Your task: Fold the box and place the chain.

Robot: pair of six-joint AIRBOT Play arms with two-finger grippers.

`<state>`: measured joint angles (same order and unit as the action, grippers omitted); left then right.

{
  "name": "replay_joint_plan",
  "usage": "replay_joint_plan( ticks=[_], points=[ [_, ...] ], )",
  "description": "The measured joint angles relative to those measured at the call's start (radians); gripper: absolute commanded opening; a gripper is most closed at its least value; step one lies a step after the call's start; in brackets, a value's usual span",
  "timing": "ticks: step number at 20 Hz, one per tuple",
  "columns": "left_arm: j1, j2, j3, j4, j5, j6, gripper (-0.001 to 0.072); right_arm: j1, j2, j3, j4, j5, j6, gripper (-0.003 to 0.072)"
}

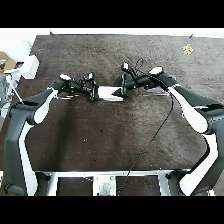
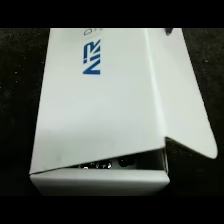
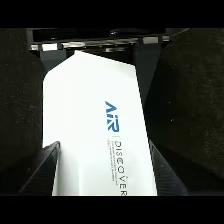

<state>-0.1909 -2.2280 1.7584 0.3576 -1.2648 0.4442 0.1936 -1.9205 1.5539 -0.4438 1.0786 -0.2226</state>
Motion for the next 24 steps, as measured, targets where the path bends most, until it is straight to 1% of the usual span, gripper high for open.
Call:
replay_joint_plan(
  ticks=[3,4,5,7,8,9,11,12,24],
  points=[
    [0.0,0.0,0.0,-0.001,0.003,0.0,0.0163,0.001,0.009,0.0,0.0,-0.029,-0.014,0.0557],
    [0.0,0.0,0.0,-0.001,0.003,-0.001,0.0163,0.001,0.013,0.0,0.0,-0.037,-0.019,0.0481],
    [0.0,0.0,0.0,-0.001,0.003,-0.001,0.0163,0.001,0.017,0.0,0.0,-0.042,-0.021,0.0439],
    [0.0,0.0,0.0,-0.001,0.003,-0.001,0.0163,0.001,0.027,0.0,0.001,-0.05,-0.025,0.0436],
    [0.0,0.0,0.0,-0.001,0.003,-0.001,0.0163,0.001,0.029,0.0,0.001,-0.051,-0.026,0.0316],
    [0.0,0.0,0.0,-0.001,0.003,-0.001,0.0163,0.001,0.031,0.0,0.0,-0.051,-0.027,0.0267],
    [0.0,0.0,0.0,0.0,0.003,-0.001,0.0162,0.001,0.034,0.0,0.0,-0.05,-0.031,0.0255],
    [0.0,0.0,0.0,0.0,0.002,-0.001,0.0163,0.001,0.034,0.0,-0.004,-0.047,-0.032,0.0202],
    [0.0,0.0,0.0,0.002,-0.006,0.001,0.0163,0.0,0.019,0.0,-0.076,0.019,-0.011,0.02]
  ],
)
